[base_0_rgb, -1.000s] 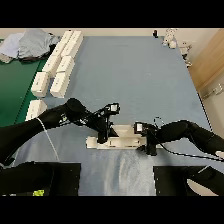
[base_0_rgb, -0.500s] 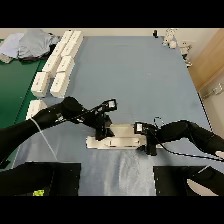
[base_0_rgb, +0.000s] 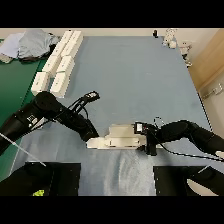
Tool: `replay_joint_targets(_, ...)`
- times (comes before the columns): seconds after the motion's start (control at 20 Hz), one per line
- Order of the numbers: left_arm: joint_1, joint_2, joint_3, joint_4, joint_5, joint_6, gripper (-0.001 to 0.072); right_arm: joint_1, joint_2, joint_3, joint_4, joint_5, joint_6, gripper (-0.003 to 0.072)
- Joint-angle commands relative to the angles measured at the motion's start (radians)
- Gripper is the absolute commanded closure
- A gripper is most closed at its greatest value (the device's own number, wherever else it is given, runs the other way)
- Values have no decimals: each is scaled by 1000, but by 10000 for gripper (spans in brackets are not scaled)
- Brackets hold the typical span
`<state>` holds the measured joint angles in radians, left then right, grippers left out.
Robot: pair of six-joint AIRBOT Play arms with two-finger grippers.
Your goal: Fold the box.
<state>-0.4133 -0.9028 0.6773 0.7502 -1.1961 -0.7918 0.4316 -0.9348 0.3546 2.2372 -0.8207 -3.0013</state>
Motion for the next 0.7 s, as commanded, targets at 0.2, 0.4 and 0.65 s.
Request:
replay_joint_targets(0.2, -152, -139, 58, -230, 285, -164, 545, 0, 0, 0, -5, 0, 0, 143)
replay_joint_targets(0.4, -121, -314, 158, -230, 327, -214, 545, 0, 0, 0, -8, 0, 0, 143)
replay_joint_targets(0.65, -72, -487, 171, -227, 290, -283, 545, 0, 0, 0, -8, 0, 0, 143)
